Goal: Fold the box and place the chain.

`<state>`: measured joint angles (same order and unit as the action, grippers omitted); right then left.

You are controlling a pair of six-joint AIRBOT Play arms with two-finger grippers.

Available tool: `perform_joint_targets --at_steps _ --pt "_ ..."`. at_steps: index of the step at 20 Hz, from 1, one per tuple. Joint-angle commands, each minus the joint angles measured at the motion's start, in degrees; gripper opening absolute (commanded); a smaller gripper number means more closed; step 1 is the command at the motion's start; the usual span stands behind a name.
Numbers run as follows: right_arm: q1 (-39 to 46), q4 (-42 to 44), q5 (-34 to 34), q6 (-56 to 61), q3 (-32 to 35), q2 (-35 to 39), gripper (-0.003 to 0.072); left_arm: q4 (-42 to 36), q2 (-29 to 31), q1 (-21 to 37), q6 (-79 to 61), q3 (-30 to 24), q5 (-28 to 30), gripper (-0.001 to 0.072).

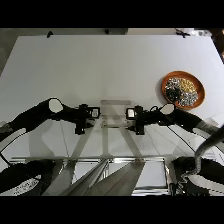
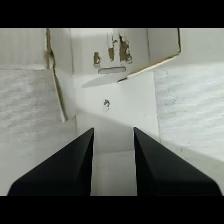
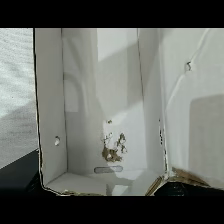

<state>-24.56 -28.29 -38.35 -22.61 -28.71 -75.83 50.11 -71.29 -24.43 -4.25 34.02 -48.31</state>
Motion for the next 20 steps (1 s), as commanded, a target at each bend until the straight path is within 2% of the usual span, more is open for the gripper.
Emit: perform_joint_targets --at_steps 1,6,12,20 --pt "-0.02 0.04 0.0 0.02 0.02 0.0 0.0396 -0.17 -0.07 0.22 0.2 -0.02 2.54 0.0272" --pt "-0.02 0.04 0.0 0.02 0.04 -0.02 0.0396 -4.87 -0.22 -0.74 -7.32 -0.02 4.15 0.0273" --pt "-0.02 0.04 0.0 0.04 0.02 0.0 0.0396 -5.7 -3.17 -3.43 -8.72 -0.02 2.89 0.0272" --pt "-0.02 0.04 0.0 0.02 0.04 0.0 0.0396 -5.97 -3.15 -4.66 -11.37 -0.02 4.37 0.0267"
